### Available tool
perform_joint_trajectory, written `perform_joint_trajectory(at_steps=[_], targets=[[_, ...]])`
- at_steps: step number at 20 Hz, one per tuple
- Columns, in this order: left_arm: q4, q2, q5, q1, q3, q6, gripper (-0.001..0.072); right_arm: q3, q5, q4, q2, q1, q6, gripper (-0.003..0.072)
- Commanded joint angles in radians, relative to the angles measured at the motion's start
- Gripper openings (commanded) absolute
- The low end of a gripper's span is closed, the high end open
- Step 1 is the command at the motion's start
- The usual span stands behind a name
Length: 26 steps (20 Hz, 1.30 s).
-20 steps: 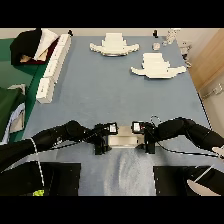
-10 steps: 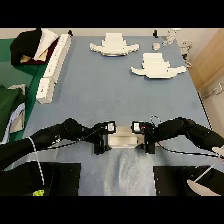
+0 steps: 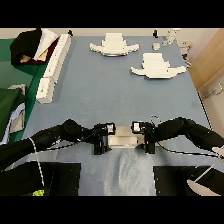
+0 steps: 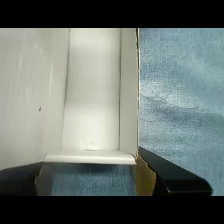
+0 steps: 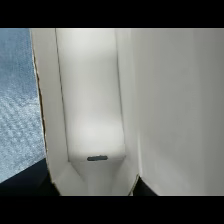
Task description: Fold the box.
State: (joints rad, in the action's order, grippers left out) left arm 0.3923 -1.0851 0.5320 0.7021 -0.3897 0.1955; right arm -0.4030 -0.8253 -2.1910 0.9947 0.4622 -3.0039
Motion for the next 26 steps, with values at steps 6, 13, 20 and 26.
perform_joint_trajectory(at_steps=[6, 13, 20, 26], targets=[[-0.003, -0.013, -0.060, 0.034, -0.008, -0.005, 0.0694, 0.000, 0.000, 0.000, 0.000, 0.001, 0.001, 0.0512], [-0.003, -0.013, -0.059, 0.034, -0.008, -0.008, 0.0521, 0.000, 0.000, 0.000, 0.000, 0.001, 0.001, 0.0512], [-0.003, -0.013, -0.061, 0.033, -0.007, -0.009, 0.0520, 0.000, 0.000, 0.000, 0.000, 0.001, 0.001, 0.0512], [-0.003, -0.013, -0.061, 0.033, -0.007, -0.009, 0.0520, 0.000, 0.000, 0.000, 0.000, 0.001, 0.000, 0.0512]])
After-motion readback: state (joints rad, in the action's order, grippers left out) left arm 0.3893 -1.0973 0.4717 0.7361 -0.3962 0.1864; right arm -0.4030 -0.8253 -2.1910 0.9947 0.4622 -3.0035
